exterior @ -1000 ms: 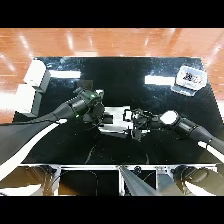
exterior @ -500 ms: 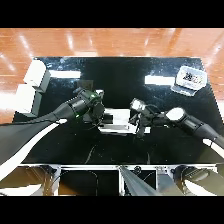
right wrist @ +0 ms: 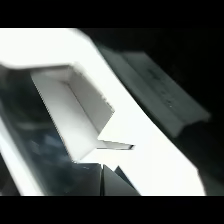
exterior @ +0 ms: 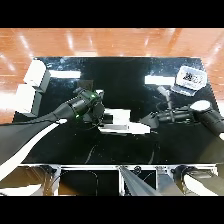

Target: Fold the box and place the chain.

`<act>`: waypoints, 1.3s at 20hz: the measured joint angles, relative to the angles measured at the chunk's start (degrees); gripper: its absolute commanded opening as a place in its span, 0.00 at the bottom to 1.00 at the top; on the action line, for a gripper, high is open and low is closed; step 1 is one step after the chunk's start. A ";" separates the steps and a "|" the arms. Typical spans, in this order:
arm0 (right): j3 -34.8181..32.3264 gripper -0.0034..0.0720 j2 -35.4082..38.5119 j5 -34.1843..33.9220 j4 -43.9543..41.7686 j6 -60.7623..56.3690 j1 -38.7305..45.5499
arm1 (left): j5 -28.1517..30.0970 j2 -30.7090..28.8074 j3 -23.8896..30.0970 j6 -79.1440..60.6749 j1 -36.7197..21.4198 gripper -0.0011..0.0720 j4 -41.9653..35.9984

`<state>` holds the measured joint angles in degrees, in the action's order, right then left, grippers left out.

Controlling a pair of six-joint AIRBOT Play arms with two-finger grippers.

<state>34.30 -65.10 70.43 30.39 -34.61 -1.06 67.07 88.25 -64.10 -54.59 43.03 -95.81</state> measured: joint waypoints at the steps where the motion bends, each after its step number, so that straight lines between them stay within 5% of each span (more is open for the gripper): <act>1: 0.50 0.09 0.33 0.76 -0.02 -3.87 1.46 | -0.02 0.00 0.00 0.24 0.00 0.04 0.15; 4: 1.38 0.09 0.81 1.92 3.85 -15.23 5.84 | 0.02 0.00 -0.02 1.25 0.00 0.04 0.55; 12: -0.83 0.09 0.98 -0.92 32.09 -39.60 9.99 | 0.98 0.07 -0.83 4.02 0.04 0.04 1.73; 26: -4.35 0.09 -3.30 -15.23 20.55 -42.34 -1.42 | 0.31 0.04 -0.94 5.07 1.25 0.04 3.30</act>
<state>29.95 -68.40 55.20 50.94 -76.95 -2.48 67.37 88.29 -65.04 -49.52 44.27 -92.51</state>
